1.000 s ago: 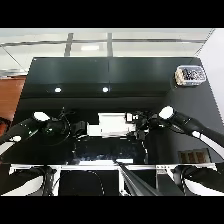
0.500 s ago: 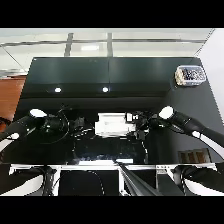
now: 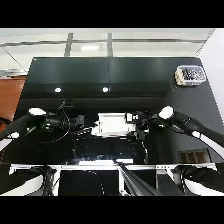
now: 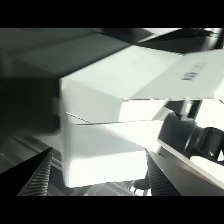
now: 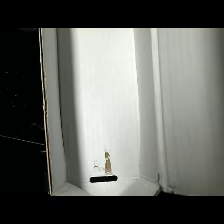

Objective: Fold the box and place the chain.

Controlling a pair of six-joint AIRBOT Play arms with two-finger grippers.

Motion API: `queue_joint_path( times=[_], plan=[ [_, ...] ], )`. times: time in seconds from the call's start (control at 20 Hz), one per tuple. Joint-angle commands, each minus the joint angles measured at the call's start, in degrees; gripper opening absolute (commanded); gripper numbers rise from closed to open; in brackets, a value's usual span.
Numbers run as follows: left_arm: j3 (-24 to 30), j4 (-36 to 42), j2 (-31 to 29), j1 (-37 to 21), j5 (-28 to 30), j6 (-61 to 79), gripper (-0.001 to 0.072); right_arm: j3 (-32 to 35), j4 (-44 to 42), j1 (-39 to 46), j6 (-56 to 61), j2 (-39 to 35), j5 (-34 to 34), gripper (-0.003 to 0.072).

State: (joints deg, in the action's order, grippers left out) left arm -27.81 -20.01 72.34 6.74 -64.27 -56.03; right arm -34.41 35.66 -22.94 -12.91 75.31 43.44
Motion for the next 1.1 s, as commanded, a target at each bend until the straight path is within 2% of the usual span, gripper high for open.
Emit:
queue_joint_path(
  times=[0.0,0.05,0.4,0.65,0.85,0.9,1.05],
  plan=[
    [-0.1,2.4,0.0,1.6,-0.8,1.6,0.0615,0.0,0.0,-0.1,0.0,0.0,0.0,0.0136],
    [-0.2,2.3,0.0,2.2,-0.8,1.6,0.0575,0.0,0.0,-0.1,0.0,0.0,0.0,0.0136],
    [-5.1,-5.8,0.0,4.5,-0.7,-3.8,0.0564,0.0,0.0,-0.1,0.0,0.0,0.0,0.0136],
    [-9.7,-13.5,0.0,10.5,2.3,-13.9,0.0559,0.0,0.0,-0.1,0.0,0.0,0.0,0.0136],
    [-12.7,-16.4,0.0,14.6,4.4,-18.4,0.0533,0.0,0.0,-0.1,0.0,0.0,0.0,0.0136],
    [-13.2,-17.6,0.0,15.3,5.1,-20.1,0.0500,0.0,0.0,-0.1,0.0,0.0,0.0,0.0136],
    [-14.7,-23.1,0.0,17.5,7.3,-27.3,0.0500,0.0,0.0,-0.1,0.0,0.0,0.0,0.0136]
  ],
)
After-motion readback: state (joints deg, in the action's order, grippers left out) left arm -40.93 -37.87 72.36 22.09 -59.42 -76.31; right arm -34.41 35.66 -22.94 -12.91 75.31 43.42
